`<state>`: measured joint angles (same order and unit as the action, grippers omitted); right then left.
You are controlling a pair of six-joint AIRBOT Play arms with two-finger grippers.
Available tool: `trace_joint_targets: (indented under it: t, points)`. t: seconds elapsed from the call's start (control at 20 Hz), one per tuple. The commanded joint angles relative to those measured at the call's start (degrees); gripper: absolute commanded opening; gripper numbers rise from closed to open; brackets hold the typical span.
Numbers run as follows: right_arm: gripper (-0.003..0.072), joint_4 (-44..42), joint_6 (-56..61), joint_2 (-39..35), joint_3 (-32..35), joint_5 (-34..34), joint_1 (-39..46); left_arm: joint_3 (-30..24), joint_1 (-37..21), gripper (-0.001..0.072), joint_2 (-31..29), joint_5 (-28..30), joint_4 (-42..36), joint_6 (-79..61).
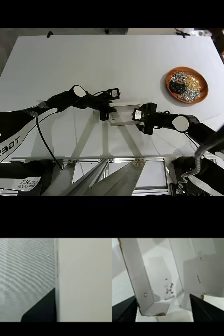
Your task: Fold the box and place the chain.
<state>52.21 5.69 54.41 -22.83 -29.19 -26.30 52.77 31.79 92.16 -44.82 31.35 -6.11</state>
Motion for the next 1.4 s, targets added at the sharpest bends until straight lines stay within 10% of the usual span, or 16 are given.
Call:
trace_joint_targets:
  t: [0.0, 1.35]
  points:
    - [0.0706, -5.1, -5.7, 0.2, -0.3, -2.3, 3.6, 0.0, 0.0, 0.0012, 0.0, 0.0, 0.0, 0.0]
    - [0.0705, -19.7, -30.6, 10.1, -5.2, -16.7, 15.1, 0.0, 0.0, 0.0012, 0.0, 0.0, 0.0, 0.0]
